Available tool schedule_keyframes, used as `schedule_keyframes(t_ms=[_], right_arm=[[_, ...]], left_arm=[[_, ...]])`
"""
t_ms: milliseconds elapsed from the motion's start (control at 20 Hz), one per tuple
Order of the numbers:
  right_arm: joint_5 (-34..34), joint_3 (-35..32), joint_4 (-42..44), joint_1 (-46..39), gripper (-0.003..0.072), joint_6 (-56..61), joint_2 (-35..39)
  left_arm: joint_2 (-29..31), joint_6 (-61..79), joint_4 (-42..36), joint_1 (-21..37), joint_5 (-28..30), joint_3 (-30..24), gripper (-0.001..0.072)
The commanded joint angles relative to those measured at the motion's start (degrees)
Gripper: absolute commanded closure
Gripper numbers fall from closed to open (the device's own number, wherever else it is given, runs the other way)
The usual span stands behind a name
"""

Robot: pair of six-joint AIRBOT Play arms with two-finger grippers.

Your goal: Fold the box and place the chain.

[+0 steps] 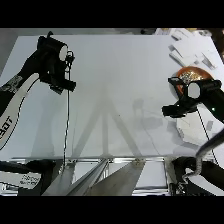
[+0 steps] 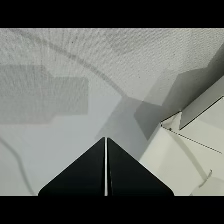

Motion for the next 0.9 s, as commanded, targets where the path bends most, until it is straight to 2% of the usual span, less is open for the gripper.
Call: schedule_keyframes(t_ms=[0,450,550,600,650,750,850], right_arm=[[0.02,-0.04,0.0,-0.02,0.0667,0.02,0.04],[-0.17,-0.04,0.02,-0.02,0.0667,0.02,0.04],[-6.64,-0.04,-0.35,-0.04,0.0667,-0.94,0.04],[-7.82,-0.04,-0.79,-0.04,0.0667,-1.33,0.04],[-9.16,0.15,-3.69,-0.04,0.0666,-1.92,0.04],[-8.09,0.52,-14.71,-1.55,0.0667,4.72,0.04],[-6.05,0.52,-22.01,-6.14,0.0667,5.6,0.04]], left_arm=[[0.04,0.02,0.0,0.04,0.0,0.0,0.0697],[0.04,0.02,0.0,0.04,0.0,0.0,0.0697],[0.04,0.02,0.0,0.04,0.0,0.0,0.0697],[0.04,0.02,0.0,0.04,0.0,0.0,0.0697],[0.04,0.02,0.0,0.04,0.0,0.0,0.0697],[0.04,0.02,0.0,0.04,0.0,0.0,0.0697],[0.04,0.02,0.0,0.04,0.0,0.0,0.0697]])
